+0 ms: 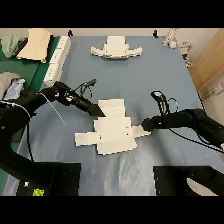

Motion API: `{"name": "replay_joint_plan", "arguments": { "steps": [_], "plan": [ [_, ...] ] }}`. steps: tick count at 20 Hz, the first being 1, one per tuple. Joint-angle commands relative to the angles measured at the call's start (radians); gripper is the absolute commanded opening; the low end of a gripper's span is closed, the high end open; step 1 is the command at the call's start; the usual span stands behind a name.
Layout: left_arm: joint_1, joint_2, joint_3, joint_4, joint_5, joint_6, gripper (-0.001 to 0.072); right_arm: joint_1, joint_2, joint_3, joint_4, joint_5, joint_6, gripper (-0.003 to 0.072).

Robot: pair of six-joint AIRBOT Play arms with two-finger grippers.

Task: Fold the box.

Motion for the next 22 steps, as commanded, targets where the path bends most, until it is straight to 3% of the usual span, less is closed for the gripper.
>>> {"name": "replay_joint_plan", "arguments": {
  "steps": [1,4,6,9,14,17,22],
  "plan": [
    [-0.002,0.058,0.008,-0.024,0.027,0.180,0.0011,-0.001,0.000,0.062,-0.478,-0.030,0.328,0.0310],
    [-0.024,0.161,-0.013,-0.021,0.091,0.290,0.0010,-0.003,0.002,0.098,-0.660,-0.051,0.598,0.0314],
    [-0.059,0.241,-0.063,-0.017,0.170,0.380,0.0009,-0.010,0.001,0.127,-0.686,-0.050,0.730,0.0313],
    [-0.140,0.387,-0.204,-0.029,0.319,0.515,0.0009,-0.013,0.001,0.142,-0.679,-0.052,0.764,0.0313],
    [-0.282,0.625,-0.454,-0.197,0.591,0.826,0.0013,-0.013,0.000,0.140,-0.597,-0.053,0.771,0.0313],
    [-0.307,0.635,-0.509,-0.228,0.612,0.873,0.0015,-0.013,-0.005,0.140,-0.592,-0.050,0.771,0.0312],
    [-0.307,0.545,-0.510,-0.227,0.588,0.868,0.0015,-0.013,-0.037,0.138,-0.562,-0.049,0.771,0.0312]
  ]
}}
